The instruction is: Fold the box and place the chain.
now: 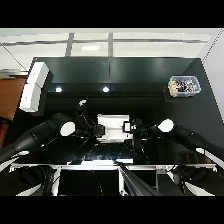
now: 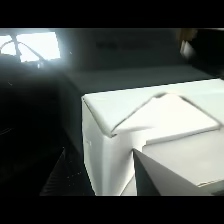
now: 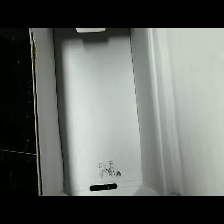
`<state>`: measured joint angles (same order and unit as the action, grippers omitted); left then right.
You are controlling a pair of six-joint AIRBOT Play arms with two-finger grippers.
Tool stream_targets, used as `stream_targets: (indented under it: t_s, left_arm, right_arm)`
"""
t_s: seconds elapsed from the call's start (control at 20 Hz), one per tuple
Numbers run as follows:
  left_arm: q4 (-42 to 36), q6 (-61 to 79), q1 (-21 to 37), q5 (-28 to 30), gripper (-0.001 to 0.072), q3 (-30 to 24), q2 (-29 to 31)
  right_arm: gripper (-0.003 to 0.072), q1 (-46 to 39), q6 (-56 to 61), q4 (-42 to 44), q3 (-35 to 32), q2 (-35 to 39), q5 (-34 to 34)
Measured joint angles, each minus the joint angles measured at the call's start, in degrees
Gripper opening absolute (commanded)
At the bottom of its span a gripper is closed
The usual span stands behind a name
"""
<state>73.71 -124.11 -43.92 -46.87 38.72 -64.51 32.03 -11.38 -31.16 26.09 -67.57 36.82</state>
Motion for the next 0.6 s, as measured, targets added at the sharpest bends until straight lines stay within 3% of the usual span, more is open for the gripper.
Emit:
stream_targets:
  t_s: [0.1,0.35,0.4,0.45,0.6]
  left_arm:
    - [3.3,-3.3,-1.8,-1.6,0.0365,1.9,-2.0]
    - [11.1,-11.0,-5.6,-5.0,0.036,6.5,-6.3]
    - [11.9,-12.0,-5.9,-5.2,0.0348,7.1,-6.6]
    - [12.4,-13.0,-6.2,-5.3,0.0279,7.6,-7.1]
    - [13.4,-14.8,-6.6,-6.6,0.0274,8.8,-8.2]
  right_arm:
    - [0.055,0.0,0.0,0.0,0.0,0.0,0.0]
    - [0.055,0.0,0.0,0.0,0.0,0.0,0.0]
    - [0.055,0.0,0.0,0.0,0.0,0.0,0.0]
    - [0.055,0.0,0.0,0.0,0.0,0.0,0.0]
    - [0.055,0.0,0.0,0.0,0.0,0.0,0.0]
